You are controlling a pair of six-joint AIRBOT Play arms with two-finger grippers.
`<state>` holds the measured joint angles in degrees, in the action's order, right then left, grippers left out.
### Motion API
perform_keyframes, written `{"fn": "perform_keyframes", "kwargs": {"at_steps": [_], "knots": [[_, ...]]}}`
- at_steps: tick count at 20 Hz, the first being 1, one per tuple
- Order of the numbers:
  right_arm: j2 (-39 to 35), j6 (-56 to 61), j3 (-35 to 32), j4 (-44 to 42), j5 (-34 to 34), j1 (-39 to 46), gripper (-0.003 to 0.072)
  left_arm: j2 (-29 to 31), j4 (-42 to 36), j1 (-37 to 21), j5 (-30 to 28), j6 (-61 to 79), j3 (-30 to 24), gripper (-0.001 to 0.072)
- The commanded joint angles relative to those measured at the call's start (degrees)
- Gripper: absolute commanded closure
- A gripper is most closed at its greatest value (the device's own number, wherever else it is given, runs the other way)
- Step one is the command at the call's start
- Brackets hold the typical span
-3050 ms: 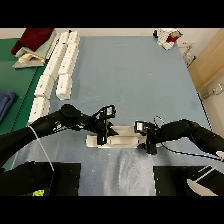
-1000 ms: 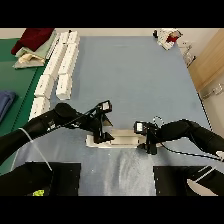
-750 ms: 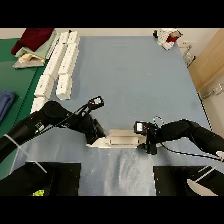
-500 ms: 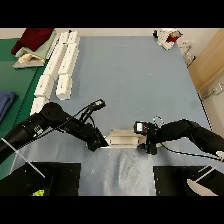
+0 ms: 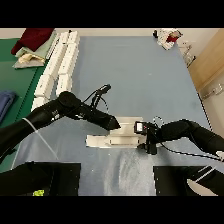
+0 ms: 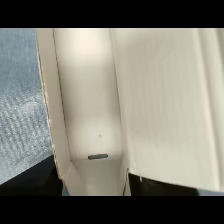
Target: Fold the box.
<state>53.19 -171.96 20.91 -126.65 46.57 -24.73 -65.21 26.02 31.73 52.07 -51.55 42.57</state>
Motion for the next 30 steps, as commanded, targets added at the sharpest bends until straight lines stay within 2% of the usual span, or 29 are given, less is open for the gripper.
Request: {"fn": "perform_keyframes", "kwargs": {"at_steps": [1, 7, 15, 18, 22, 26, 30], "knots": [[-0.04, 0.02, -0.02, 0.00, -0.02, 0.00, 0.0220, -6.08, -0.72, -1.44, -0.92, -0.63, 1.88, 0.0546], [-0.04, 0.02, -0.02, 0.00, -0.02, 0.00, 0.0220, -13.81, -0.74, -1.40, 1.49, -0.63, 1.88, 0.0546], [-0.04, 0.02, -0.02, 0.02, 0.00, 0.00, 0.0220, -13.81, -0.74, -1.44, 0.94, 2.32, 2.80, 0.0547], [-0.04, 0.02, -0.02, 0.02, -0.02, 0.00, 0.0220, -10.05, -0.72, -1.46, 1.51, 7.76, 4.37, 0.0546], [-0.04, 0.02, -0.02, 0.02, -0.02, 0.00, 0.0220, -0.90, 1.97, -1.44, 4.13, 10.67, 4.50, 0.0537], [-0.04, 0.02, -0.02, 0.02, -0.02, 0.00, 0.0220, 5.66, 12.13, -1.38, 12.90, 11.96, 4.50, 0.0537], [-0.04, 0.02, -0.02, 0.02, 0.00, 0.00, 0.0220, 8.79, 26.38, -1.36, 16.39, 12.90, 4.50, 0.0537]]}}
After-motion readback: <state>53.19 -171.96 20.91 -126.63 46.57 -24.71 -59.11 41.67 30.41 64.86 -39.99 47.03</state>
